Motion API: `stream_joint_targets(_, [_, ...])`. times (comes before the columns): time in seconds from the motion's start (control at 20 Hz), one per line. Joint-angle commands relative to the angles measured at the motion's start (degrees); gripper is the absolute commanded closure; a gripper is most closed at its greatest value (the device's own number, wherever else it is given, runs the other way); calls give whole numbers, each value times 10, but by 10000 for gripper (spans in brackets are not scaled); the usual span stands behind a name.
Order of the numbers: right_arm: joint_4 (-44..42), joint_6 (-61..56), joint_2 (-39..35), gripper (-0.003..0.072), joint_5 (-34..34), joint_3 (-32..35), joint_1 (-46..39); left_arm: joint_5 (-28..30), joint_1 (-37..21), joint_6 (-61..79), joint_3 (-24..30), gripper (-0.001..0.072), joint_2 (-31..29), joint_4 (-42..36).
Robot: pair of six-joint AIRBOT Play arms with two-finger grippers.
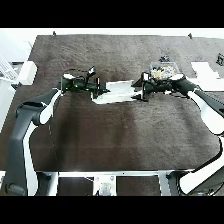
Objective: Fold the box and place the chain.
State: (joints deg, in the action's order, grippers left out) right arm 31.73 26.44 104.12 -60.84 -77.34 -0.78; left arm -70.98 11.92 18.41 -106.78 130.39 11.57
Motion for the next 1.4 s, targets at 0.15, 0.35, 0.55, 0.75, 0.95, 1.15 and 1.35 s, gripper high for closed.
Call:
stream_joint_targets(0.15, [1,-21,16,-34,-57,-19,1,-2,0,0,-1,689,0,0])
stream_joint_targets(0.35, [7,-39,29,-34,-74,-18,7,-2,0,0,0,689,0,0])
stream_joint_targets(0.55, [5,-33,35,-34,-71,-20,18,-4,0,0,0,689,0,0])
stream_joint_targets(0.75, [3,-33,55,-34,-71,-33,22,-4,0,0,0,689,0,0])
stream_joint_targets(0.95, [1,-32,65,-34,-71,-43,23,-4,0,0,0,689,0,0])
stream_joint_targets(1.15, [0,-19,65,-34,-71,-44,27,-4,0,0,-1,689,0,0])
stream_joint_targets(1.35, [0,-21,83,-34,-72,-58,31,-4,0,0,0,689,0,0])
